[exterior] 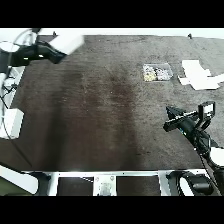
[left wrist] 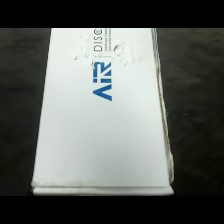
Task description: Fold the box and place the chain.
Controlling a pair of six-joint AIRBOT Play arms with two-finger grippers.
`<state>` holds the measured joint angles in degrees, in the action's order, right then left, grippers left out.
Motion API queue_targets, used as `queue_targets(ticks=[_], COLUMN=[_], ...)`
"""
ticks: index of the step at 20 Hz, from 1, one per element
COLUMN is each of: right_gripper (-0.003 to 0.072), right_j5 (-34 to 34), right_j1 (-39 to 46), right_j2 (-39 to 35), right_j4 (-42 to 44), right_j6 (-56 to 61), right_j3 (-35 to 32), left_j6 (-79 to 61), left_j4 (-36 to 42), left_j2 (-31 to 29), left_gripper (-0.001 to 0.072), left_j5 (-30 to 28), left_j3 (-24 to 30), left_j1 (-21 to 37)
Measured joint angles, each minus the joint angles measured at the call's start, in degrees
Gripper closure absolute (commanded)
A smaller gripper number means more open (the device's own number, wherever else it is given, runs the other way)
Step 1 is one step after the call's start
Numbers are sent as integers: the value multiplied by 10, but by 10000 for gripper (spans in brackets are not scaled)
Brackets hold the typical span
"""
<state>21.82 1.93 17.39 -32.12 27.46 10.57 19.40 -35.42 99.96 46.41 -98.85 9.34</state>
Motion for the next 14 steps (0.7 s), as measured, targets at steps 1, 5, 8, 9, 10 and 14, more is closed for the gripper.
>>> queue_targets(ticks=[1, 5, 8, 9, 10, 14], right_gripper=[683, 682, 682, 682, 683, 682], right_j5=[0, 0, 0, 0, 0, 0], right_j1=[0, 0, 0, 0, 0, 0], right_j2=[0, 0, 0, 0, 0, 0], right_j4=[0, 0, 0, 0, 0, 2], right_j6=[0, 0, 0, 0, 0, 0], right_j3=[-2, -7, -8, -8, -9, -9], left_j6=[21, 87, 106, 110, 112, 115], left_j4=[-16, -58, -70, -72, -73, -76], left_j2=[-3, -8, -9, -9, -7, 23], left_gripper=[697, 694, 693, 693, 693, 693], left_j5=[-12, -76, -123, -143, -162, -200], left_j3=[2, 28, 69, 84, 98, 126], left_j1=[21, 97, 132, 139, 144, 153])
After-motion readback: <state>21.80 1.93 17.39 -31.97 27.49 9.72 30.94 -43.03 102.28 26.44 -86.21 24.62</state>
